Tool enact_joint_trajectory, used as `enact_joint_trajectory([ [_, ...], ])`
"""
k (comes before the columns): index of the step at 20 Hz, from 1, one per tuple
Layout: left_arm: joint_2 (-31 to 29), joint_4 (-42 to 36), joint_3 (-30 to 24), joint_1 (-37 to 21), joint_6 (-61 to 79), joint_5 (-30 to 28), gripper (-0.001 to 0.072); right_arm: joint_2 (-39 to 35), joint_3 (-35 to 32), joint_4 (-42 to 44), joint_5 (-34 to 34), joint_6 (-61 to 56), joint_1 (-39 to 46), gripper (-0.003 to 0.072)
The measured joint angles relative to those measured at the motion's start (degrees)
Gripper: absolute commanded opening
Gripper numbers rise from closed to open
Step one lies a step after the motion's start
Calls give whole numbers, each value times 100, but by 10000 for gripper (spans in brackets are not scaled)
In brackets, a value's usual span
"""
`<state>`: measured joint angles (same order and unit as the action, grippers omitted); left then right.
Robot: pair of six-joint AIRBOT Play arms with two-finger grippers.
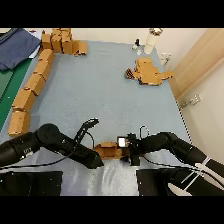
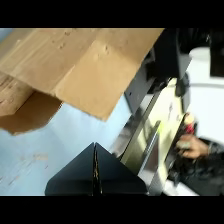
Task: Fold the box.
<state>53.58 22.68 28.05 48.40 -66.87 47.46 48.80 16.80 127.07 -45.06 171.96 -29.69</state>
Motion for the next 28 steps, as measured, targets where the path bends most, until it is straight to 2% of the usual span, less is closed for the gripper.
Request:
enact_joint_trajectory([
  [3,9,-605,-184,341,22,-1231,12,0,0,13,-2,2,0,578],
  [7,11,-929,-271,514,109,-2693,12,0,0,20,-2,2,0,578],
  [13,76,-1056,-295,568,168,-4148,12,0,0,24,-4,2,0,578],
  [16,426,-1067,-267,575,232,-4216,12,0,0,26,-4,2,0,578],
  [22,1309,-1029,111,579,398,-3359,11,0,0,28,-4,2,0,578],
  [28,1602,-684,291,472,433,-2931,11,2,0,26,-7,2,0,578],
])
